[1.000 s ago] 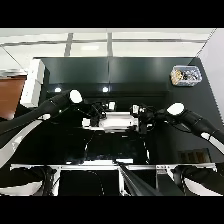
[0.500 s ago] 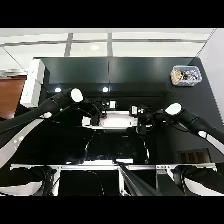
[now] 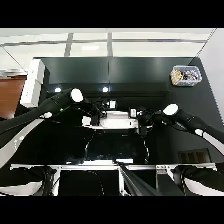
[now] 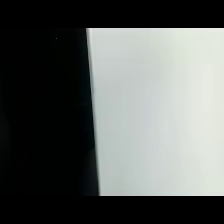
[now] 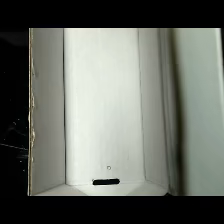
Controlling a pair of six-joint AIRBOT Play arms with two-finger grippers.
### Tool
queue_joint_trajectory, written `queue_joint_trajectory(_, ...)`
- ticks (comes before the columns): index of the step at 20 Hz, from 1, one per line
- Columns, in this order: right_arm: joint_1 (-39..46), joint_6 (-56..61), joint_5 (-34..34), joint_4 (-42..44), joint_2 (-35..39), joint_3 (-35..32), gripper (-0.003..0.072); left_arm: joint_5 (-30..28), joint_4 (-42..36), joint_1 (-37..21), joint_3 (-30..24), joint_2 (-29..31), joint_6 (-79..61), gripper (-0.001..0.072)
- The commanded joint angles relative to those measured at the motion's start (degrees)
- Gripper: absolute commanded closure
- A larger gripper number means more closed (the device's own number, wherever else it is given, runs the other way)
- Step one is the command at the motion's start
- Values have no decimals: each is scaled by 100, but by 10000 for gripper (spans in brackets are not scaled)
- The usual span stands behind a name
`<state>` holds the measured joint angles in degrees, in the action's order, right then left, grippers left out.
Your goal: Fold the box and place the chain.
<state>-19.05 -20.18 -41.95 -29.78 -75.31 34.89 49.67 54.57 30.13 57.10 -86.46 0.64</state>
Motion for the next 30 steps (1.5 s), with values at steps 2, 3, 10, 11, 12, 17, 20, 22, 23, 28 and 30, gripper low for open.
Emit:
queue_joint_trajectory(2, 7, 2, -7, -7, -22, -2, 16, -9, 0, -4, 7, -2, 0, 680)
queue_joint_trajectory(3, 7, 2, -4, -7, -22, -2, 16, -9, 0, -4, 7, -2, 0, 680)
queue_joint_trajectory(10, 46, 144, 107, 22, -22, -2, 16, -9, 0, -4, 7, -2, 0, 680)
queue_joint_trajectory(11, 85, 153, 96, 37, -22, -2, 16, -9, 0, -4, 7, -2, 0, 680)
queue_joint_trajectory(12, 90, 146, 59, 35, -22, -2, 17, -9, 0, -4, 7, -2, 0, 680)
queue_joint_trajectory(17, 83, 149, 70, 15, -22, -2, 17, -11, -2, -4, 7, -2, 0, 680)
queue_joint_trajectory(20, 72, 151, 90, 15, -22, -2, 16, -11, -2, -4, 7, -2, 0, 680)
queue_joint_trajectory(22, 72, 151, 90, 13, -24, -2, 16, -11, -2, -4, 7, -2, 0, 680)
queue_joint_trajectory(23, 72, 151, 87, 13, -24, -2, 16, -11, -2, -4, 7, -2, 0, 680)
queue_joint_trajectory(28, 72, 151, 90, 13, -24, -2, 16, -11, -2, -4, 7, -2, 0, 680)
queue_joint_trajectory(30, 72, 151, 90, 13, -26, -2, 16, -13, -2, -4, 7, -2, 0, 680)
